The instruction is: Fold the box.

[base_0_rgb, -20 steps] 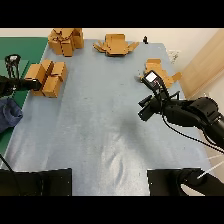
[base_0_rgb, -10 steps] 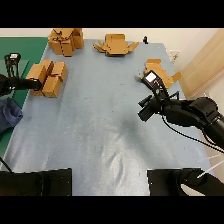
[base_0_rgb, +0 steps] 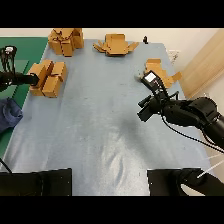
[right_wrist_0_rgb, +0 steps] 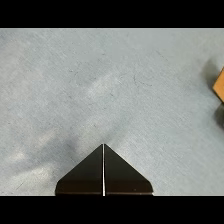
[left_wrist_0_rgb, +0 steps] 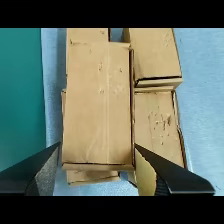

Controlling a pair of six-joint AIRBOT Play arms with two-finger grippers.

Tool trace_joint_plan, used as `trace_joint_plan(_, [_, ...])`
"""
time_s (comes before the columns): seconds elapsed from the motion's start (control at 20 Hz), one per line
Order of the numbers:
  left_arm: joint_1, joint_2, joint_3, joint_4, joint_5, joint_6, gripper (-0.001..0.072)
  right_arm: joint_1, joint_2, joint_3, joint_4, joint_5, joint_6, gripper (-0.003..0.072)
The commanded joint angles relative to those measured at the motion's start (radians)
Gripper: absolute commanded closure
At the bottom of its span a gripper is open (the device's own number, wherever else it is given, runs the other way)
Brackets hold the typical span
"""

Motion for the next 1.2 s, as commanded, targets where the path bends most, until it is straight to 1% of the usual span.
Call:
trace_joint_plan(0.0, [0.0, 0.001, 0.033, -0.001, -0.034, -0.001, 0.0021, 0.0, -0.001, 0.0, 0.003, 0.0, 0.0, 0.0679])
trace_joint_plan(0.15, [0.0, 0.001, 0.09, -0.003, -0.061, -0.004, 0.0021, 0.0, -0.001, 0.0, 0.003, 0.0, 0.0, 0.0678])
trace_joint_plan(0.3, [-0.001, 0.012, 0.167, -0.003, -0.102, -0.016, 0.0021, 0.0, -0.001, 0.0, 0.003, 0.0, 0.0, 0.0679])
trace_joint_plan(0.4, [-0.003, 0.029, 0.221, -0.004, -0.154, -0.051, 0.0021, 0.0, -0.001, 0.0, 0.003, 0.002, 0.0, 0.0678])
trace_joint_plan(0.45, [-0.007, 0.042, 0.252, -0.005, -0.206, -0.056, 0.0026, 0.0, 0.0, 0.0, 0.006, 0.004, 0.001, 0.0678])
trace_joint_plan(0.5, [-0.016, 0.057, 0.282, -0.007, -0.283, -0.054, 0.0388, -0.002, 0.0, 0.0, 0.022, 0.009, 0.001, 0.0679])
trace_joint_plan(0.55, [-0.026, 0.074, 0.302, -0.016, -0.363, -0.029, 0.0679, -0.004, 0.0, 0.002, 0.055, 0.018, 0.001, 0.0679])
trace_joint_plan(0.65, [-0.068, 0.111, 0.309, -0.09, -0.506, -0.005, 0.0694, -0.004, -0.005, 0.005, 0.136, 0.035, 0.0, 0.0679])
trace_joint_plan(0.7, [-0.105, 0.128, 0.306, -0.122, -0.576, -0.011, 0.0697, -0.003, -0.011, 0.005, 0.178, 0.055, 0.0, 0.0679])
trace_joint_plan(0.75, [-0.154, 0.144, 0.303, -0.121, -0.631, -0.022, 0.0698, -0.003, -0.016, 0.005, 0.208, 0.07, 0.0, 0.0678])
trace_joint_plan(0.8, [-0.214, 0.161, 0.296, -0.101, -0.668, -0.05, 0.0698, -0.003, -0.018, 0.005, 0.231, 0.057, 0.0, 0.0676])
trace_joint_plan(0.85, [-0.282, 0.183, 0.281, -0.064, -0.691, -0.084, 0.0698, -0.002, -0.017, 0.005, 0.234, 0.047, 0.0, 0.0677])
trace_joint_plan(1.0, [-0.464, 0.229, 0.225, 0.021, -0.686, -0.193, 0.0697, -0.002, -0.019, 0.005, 0.227, 0.042, 0.0, 0.0677])
trace_joint_plan(1.15, [-0.574, 0.247, 0.206, 0.039, -0.647, -0.243, 0.0697, -0.002, -0.019, 0.005, 0.227, 0.041, 0.0, 0.0677])
